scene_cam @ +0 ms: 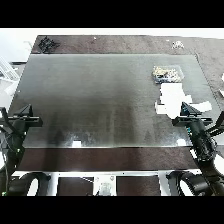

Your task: Fold the box and place the chain.

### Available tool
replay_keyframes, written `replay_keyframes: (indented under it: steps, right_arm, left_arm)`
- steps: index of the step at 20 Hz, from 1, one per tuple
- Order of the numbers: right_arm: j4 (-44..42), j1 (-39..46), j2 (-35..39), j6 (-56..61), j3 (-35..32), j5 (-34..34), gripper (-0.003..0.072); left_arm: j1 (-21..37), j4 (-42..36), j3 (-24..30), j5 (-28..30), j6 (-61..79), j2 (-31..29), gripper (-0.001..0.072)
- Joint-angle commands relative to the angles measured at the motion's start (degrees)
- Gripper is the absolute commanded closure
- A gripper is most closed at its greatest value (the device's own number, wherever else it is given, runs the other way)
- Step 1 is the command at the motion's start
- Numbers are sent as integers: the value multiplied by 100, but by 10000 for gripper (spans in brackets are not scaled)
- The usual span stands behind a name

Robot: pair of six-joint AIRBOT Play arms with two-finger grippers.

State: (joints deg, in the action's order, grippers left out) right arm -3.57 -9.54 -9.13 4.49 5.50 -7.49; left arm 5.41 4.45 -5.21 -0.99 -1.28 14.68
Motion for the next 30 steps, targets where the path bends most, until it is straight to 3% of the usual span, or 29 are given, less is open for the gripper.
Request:
replay_keyframes:
  steps: [1,5,7,10,13,18,20,24,27,30]
  right_arm:
    - [0,-2,2,0,-4,0,681]
    - [157,0,0,-92,66,107,680]
    - [256,81,-46,-105,278,17,545]
    - [260,553,-455,-116,756,-37,447]
    - [258,1222,-1189,-595,1292,188,447]
    - [619,2778,-3191,-697,2273,2083,447]
    - [1434,3401,-4017,37,2660,2892,467]
    - [3681,4747,-5595,2142,3812,5154,468]
    - [3606,5517,-5783,2500,4216,5565,446]
    - [5023,5873,-5974,3147,5117,6196,404]
  left_arm:
    - [7,2,2,0,2,-4,687]
    - [7,2,2,-2,2,-4,687]
    - [7,2,2,7,2,-4,687]
    - [7,2,2,2,2,-4,687]
    - [7,2,2,0,2,-4,687]
    - [7,2,2,2,2,-4,687]
    - [7,2,2,0,2,-4,687]
    - [7,2,2,0,2,-4,688]
    - [7,2,2,0,2,-4,687]
    - [7,2,2,-2,2,-4,687]
